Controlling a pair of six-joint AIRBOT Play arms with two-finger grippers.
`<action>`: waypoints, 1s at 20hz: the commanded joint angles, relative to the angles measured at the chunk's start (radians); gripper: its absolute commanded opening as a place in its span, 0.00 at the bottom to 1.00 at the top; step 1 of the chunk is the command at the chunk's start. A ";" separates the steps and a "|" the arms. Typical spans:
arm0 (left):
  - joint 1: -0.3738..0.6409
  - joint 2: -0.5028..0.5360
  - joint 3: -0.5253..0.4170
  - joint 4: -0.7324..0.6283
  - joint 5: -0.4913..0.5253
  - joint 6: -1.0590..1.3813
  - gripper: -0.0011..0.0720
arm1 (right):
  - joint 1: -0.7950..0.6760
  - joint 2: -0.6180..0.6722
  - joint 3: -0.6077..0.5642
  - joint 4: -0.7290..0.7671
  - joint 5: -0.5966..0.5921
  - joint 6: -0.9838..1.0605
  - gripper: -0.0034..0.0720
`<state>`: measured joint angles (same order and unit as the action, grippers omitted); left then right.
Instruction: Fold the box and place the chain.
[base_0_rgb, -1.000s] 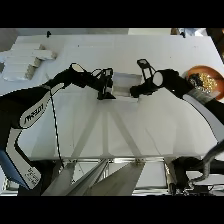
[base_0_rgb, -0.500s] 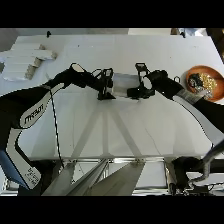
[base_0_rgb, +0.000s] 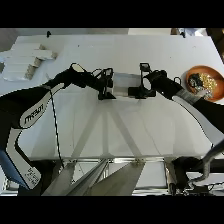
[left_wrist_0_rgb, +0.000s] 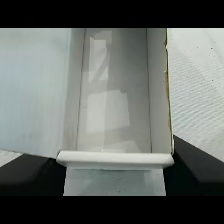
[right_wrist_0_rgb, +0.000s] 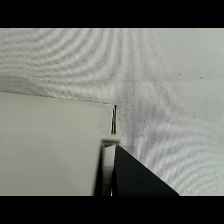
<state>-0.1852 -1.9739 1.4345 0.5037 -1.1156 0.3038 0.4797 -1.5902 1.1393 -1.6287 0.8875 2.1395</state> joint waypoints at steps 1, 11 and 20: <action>0.001 0.001 0.000 0.003 -0.003 0.003 0.56 | 0.001 0.000 0.001 0.001 -0.021 0.008 0.06; 0.001 0.001 0.000 0.002 -0.003 0.003 0.56 | -0.002 0.175 0.002 -0.045 -0.032 -0.114 0.52; 0.001 0.001 0.000 0.003 -0.003 0.003 0.56 | -0.454 0.463 0.001 -0.073 0.079 -0.409 0.52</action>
<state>-0.1844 -1.9739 1.4349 0.5064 -1.1187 0.3065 0.2089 -1.1858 1.1404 -1.6974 0.9054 1.8149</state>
